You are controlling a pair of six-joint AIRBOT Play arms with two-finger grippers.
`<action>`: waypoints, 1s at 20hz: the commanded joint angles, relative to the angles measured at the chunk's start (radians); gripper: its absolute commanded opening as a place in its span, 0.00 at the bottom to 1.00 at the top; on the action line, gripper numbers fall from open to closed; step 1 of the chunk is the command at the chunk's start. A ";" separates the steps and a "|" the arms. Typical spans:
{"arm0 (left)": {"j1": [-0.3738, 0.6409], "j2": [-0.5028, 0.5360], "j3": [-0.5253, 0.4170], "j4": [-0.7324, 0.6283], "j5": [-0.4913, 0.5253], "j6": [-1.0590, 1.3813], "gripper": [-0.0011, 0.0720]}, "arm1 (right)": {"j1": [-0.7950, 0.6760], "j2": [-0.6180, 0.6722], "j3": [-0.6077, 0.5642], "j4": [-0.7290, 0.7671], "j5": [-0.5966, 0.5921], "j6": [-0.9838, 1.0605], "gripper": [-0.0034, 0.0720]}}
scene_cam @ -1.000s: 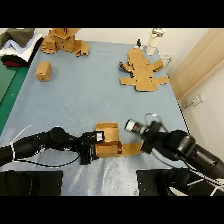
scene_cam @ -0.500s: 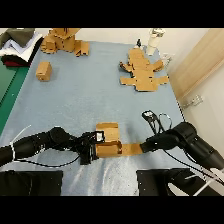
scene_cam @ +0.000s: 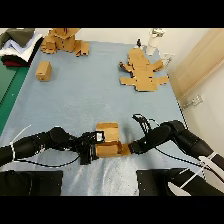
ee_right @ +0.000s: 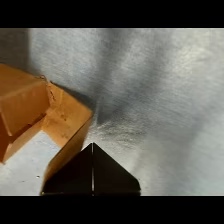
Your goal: Fold the box.
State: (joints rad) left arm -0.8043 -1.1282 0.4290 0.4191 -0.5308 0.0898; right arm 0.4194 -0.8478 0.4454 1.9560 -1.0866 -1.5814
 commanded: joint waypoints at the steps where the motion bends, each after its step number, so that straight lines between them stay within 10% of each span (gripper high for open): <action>1: 0.000 0.000 0.000 0.000 0.000 0.000 0.64 | 0.000 0.040 0.002 0.092 0.019 -0.034 0.05; 6: 0.000 0.000 0.000 0.000 0.000 0.000 0.64 | 0.000 0.133 0.018 0.120 0.056 -0.042 0.07; 8: 0.000 0.000 0.000 0.000 0.000 0.000 0.64 | 0.000 0.138 0.019 0.128 0.060 -0.042 0.45; 11: 0.000 0.000 0.000 0.000 0.000 0.000 0.64 | 0.001 0.128 0.019 0.165 0.058 -0.042 0.49; 13: 0.000 0.000 0.000 0.000 0.000 0.000 0.64 | 0.003 0.114 0.019 0.180 0.057 -0.042 0.71; 20: 0.000 0.000 0.000 0.000 0.000 0.000 0.64 | 0.122 0.003 0.063 0.106 0.134 0.014 0.73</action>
State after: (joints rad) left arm -0.8043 -1.1282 0.4290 0.4191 -0.5312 0.0898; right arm 0.4934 -0.8082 0.4805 2.1117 -0.9821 -1.6192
